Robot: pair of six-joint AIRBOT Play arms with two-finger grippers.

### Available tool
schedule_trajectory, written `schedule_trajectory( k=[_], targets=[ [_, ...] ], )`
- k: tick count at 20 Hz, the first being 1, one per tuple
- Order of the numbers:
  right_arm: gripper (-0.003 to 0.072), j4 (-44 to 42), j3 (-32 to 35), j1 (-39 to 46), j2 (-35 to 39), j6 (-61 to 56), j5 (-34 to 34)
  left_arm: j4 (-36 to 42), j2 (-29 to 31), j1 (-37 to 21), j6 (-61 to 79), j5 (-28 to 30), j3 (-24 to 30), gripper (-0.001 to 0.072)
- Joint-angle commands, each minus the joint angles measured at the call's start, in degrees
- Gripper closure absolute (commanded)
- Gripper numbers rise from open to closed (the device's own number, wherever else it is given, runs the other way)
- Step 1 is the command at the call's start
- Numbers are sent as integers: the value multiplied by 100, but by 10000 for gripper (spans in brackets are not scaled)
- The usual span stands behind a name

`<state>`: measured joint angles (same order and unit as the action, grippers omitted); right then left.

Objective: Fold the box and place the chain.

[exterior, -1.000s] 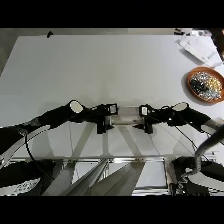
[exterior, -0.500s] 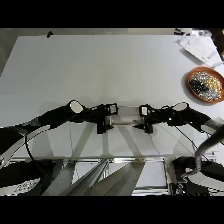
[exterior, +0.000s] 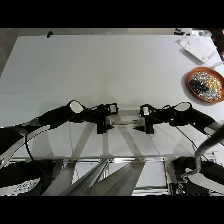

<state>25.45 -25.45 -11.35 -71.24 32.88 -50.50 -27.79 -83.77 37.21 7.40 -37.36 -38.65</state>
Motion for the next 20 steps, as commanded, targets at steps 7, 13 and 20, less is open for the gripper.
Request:
schedule_trajectory(
  k=[7, 13, 20],
  targets=[
    [-1, 3252, -9, 0, 1491, -3735, 44, -9, 2, 2, 9, -13, -7, 395],
    [319, 2262, -13, -2, 2870, -4135, 31, -9, 2, 2, 9, -15, -7, 395],
    [667, -275, -13, -2, 2380, -3847, 1047, -9, 2, 2, 9, -15, -7, 395]
  ],
)
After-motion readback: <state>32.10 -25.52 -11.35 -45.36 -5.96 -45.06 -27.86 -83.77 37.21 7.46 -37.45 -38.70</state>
